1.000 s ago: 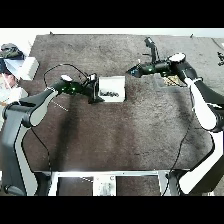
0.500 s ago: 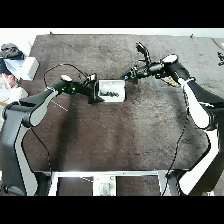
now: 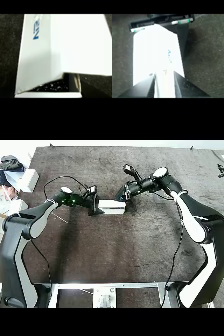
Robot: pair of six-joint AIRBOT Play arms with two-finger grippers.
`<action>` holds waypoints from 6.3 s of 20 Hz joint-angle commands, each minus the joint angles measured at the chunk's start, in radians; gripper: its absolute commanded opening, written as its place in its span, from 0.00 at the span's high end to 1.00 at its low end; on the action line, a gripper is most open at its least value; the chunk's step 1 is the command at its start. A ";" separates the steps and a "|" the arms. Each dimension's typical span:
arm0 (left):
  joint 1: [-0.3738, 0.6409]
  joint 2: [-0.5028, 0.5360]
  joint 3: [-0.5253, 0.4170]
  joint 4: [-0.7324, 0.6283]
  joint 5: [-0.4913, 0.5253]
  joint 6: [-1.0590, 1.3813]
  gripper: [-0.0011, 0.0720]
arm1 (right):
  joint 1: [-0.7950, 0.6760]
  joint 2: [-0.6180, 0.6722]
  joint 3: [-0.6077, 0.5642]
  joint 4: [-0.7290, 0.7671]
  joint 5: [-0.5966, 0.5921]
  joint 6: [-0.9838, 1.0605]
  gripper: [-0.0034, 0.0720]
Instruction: Fold the box and place the chain.
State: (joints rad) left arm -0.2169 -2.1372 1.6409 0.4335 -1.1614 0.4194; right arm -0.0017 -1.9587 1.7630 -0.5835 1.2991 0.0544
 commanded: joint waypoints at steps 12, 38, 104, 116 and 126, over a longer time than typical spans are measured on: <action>0.000 0.000 0.000 0.000 0.000 0.000 0.60 | 0.010 0.021 0.001 -0.043 0.059 -0.017 0.57; 0.000 0.000 0.000 0.000 0.000 0.000 0.60 | 0.030 0.127 -0.159 -0.081 -0.101 -0.101 0.46; 0.000 0.000 0.000 0.000 0.000 0.000 0.60 | 0.011 0.105 -0.319 0.116 -0.142 -0.264 0.94; 0.000 0.000 0.000 0.000 0.000 0.000 0.60 | 0.002 0.069 -0.309 0.100 -0.120 -0.209 0.94; 0.000 0.000 0.000 0.000 0.000 0.000 0.60 | -0.011 0.193 -0.311 0.235 0.059 -0.107 0.97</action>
State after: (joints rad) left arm -0.2169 -2.1372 1.6409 0.4335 -1.1610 0.4198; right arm -0.0078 -1.7969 1.4525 -0.3954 1.3003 -0.1394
